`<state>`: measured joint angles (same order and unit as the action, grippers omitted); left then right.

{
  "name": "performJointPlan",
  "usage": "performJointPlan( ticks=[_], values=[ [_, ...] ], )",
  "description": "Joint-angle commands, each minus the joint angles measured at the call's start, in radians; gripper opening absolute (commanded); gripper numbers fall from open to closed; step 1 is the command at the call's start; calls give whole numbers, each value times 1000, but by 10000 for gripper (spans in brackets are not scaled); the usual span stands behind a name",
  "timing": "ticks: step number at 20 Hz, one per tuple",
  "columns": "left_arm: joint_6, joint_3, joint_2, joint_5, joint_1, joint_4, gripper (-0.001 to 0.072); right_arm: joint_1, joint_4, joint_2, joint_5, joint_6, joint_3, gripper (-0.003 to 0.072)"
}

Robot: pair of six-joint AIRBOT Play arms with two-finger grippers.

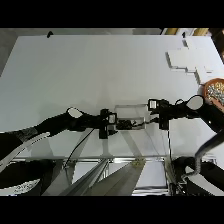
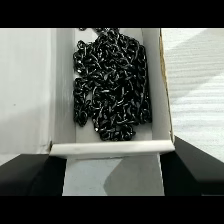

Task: Fold the box and place the chain.

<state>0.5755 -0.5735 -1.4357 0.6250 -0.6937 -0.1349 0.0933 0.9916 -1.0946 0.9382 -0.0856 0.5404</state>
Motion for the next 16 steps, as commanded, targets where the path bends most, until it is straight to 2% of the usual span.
performJointPlan(
  ticks=[1, 6, 7, 8, 11, 12, 13, 16],
  values=[
    [1, 0, 0, 0, 0, 0, 50, -1, -2, -42, 18, -29, 0, 298],
    [1, 0, 0, 0, 0, 0, 50, 7, -9, -84, 27, -109, -30, 292],
    [0, 0, 0, 0, 0, 0, 50, 19, -13, -86, 9, -116, -38, 256],
    [0, 0, 0, 0, 0, 0, 50, 32, -27, -86, -9, -115, -40, 226],
    [0, 0, 0, 0, 0, 0, 50, 43, -140, -86, -21, -135, -40, 219],
    [0, 0, 0, 0, 0, 0, 50, 43, -158, -84, -22, -133, -40, 155],
    [1, 0, 0, 0, 0, 0, 50, 43, -145, -76, -13, -130, -40, 27],
    [0, 0, 0, 0, 0, 0, 50, 42, 6, 3, -11, -28, -40, 20]
  ],
)
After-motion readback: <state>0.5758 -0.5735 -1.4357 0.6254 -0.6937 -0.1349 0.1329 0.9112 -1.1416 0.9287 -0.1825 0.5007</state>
